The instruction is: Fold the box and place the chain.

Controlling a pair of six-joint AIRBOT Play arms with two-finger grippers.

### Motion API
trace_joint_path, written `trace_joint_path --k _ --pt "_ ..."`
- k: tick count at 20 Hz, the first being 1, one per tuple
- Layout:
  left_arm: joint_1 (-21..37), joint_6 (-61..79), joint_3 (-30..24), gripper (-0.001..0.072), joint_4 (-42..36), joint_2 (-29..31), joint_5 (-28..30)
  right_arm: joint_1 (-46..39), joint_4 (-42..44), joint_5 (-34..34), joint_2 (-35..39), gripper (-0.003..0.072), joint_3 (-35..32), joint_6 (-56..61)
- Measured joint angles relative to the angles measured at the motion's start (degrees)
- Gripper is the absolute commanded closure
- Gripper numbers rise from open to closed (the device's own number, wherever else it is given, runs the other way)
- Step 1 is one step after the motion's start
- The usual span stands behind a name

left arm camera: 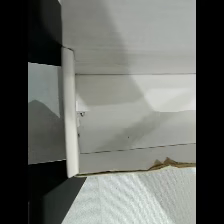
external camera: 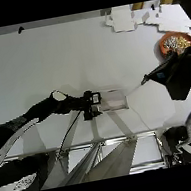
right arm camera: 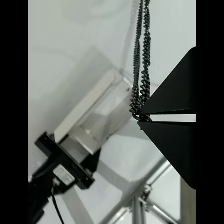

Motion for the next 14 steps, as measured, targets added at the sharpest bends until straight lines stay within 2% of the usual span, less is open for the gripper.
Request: trace_joint_path --k 14 --pt "0.0 0.0 0.0 0.0437 0.0 0.0 0.0 15.5 0.4 -14.6 0.1 0.0668 -12.6 3.0"
